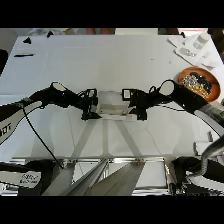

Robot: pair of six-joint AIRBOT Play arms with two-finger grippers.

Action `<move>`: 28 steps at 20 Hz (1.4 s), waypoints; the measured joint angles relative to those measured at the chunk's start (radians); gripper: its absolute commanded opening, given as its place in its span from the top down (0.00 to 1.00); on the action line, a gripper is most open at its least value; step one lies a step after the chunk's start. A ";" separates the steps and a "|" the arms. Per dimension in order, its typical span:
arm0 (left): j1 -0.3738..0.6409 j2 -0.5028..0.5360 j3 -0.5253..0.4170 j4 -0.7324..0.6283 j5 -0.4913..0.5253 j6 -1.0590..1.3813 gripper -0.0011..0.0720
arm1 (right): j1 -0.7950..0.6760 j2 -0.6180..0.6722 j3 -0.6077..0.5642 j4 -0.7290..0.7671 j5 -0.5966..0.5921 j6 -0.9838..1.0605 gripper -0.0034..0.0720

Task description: Fold the box and place the chain.

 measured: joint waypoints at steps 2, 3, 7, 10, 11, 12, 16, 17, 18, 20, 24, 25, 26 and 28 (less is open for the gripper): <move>0.000 0.000 0.000 0.000 0.000 0.000 0.55 | 0.018 -0.025 0.000 0.001 -0.010 -0.010 0.57; 0.000 0.000 0.000 0.000 0.000 0.000 0.55 | 0.026 -0.034 -0.001 0.002 -0.014 -0.013 0.58; 0.000 0.000 0.000 0.000 0.000 0.000 0.55 | 0.047 -0.050 -0.001 0.027 -0.024 -0.017 0.76; 0.000 0.000 0.000 0.001 0.000 0.000 0.55 | 0.052 -0.054 -0.001 0.035 -0.029 -0.020 0.76; 0.000 0.000 0.000 0.002 0.000 0.000 0.55 | 0.053 -0.055 -0.001 0.039 -0.029 -0.020 0.85; 0.000 0.000 0.000 0.002 0.000 0.000 0.55 | 0.053 -0.056 -0.001 0.044 -0.030 -0.021 0.93; 0.000 0.000 0.000 0.001 0.001 0.000 0.55 | 0.055 -0.056 -0.001 0.080 -0.038 -0.020 0.61; 0.000 0.000 0.000 0.000 0.002 0.000 0.55 | 0.055 -0.056 -0.001 0.088 -0.041 -0.020 0.57; 0.000 0.000 0.000 0.000 0.002 0.000 0.55 | 0.055 -0.056 -0.001 0.093 -0.044 -0.020 0.56; 0.000 0.000 0.000 0.000 0.002 0.000 0.55 | 0.055 -0.056 -0.001 0.100 -0.047 -0.020 0.46; 0.000 0.000 0.000 0.000 0.002 -0.002 0.55 | 0.055 -0.056 -0.001 0.110 -0.048 -0.016 0.40; 0.000 0.000 0.000 0.000 0.002 -0.001 0.55 | 0.055 -0.056 -0.001 0.111 -0.048 -0.016 0.39; 0.000 0.000 0.000 0.000 0.002 -0.001 0.55 | 0.055 -0.056 -0.001 0.113 -0.049 -0.016 0.30; 0.000 0.000 0.000 0.004 -0.006 0.003 0.55 | 0.055 -0.056 -0.001 0.114 -0.057 -0.014 0.23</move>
